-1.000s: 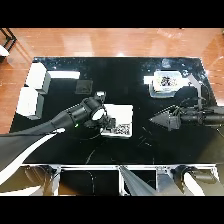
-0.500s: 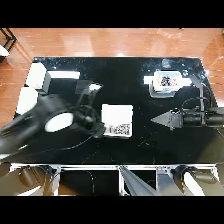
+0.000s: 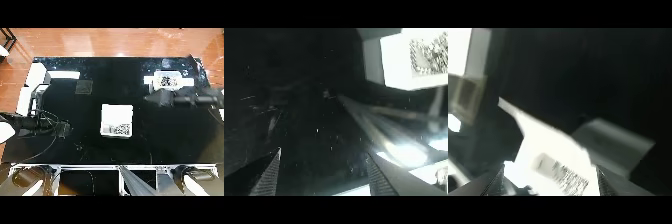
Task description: Fold the box and place the chain.
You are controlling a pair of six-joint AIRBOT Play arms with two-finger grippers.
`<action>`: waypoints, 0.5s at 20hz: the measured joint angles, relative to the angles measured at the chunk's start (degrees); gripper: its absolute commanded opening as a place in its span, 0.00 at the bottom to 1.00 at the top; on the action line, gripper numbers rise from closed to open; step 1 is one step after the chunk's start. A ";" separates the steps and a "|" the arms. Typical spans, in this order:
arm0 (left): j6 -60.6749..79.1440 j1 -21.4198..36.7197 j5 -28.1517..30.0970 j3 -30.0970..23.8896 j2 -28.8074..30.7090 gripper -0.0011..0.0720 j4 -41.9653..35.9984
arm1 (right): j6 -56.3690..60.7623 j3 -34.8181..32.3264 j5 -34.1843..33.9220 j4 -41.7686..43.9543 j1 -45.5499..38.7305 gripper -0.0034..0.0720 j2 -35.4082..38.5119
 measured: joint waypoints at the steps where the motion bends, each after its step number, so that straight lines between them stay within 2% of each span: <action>1: 0.70 2.45 1.42 -0.83 -0.66 0.88 -0.52 | 1.33 3.89 -0.02 -3.78 2.16 0.98 -3.56; 4: 4.00 7.78 6.29 -2.14 -5.05 0.88 -3.06 | 4.02 15.02 1.53 -16.98 8.70 0.98 -14.91; 6: 7.74 9.62 8.70 -2.47 -8.76 0.88 -5.38 | 4.87 19.96 2.08 -23.10 11.93 0.98 -20.92; 10: 12.94 11.10 11.72 -2.78 -14.05 0.88 -8.66 | -0.07 23.98 4.28 -24.81 15.78 0.98 -28.52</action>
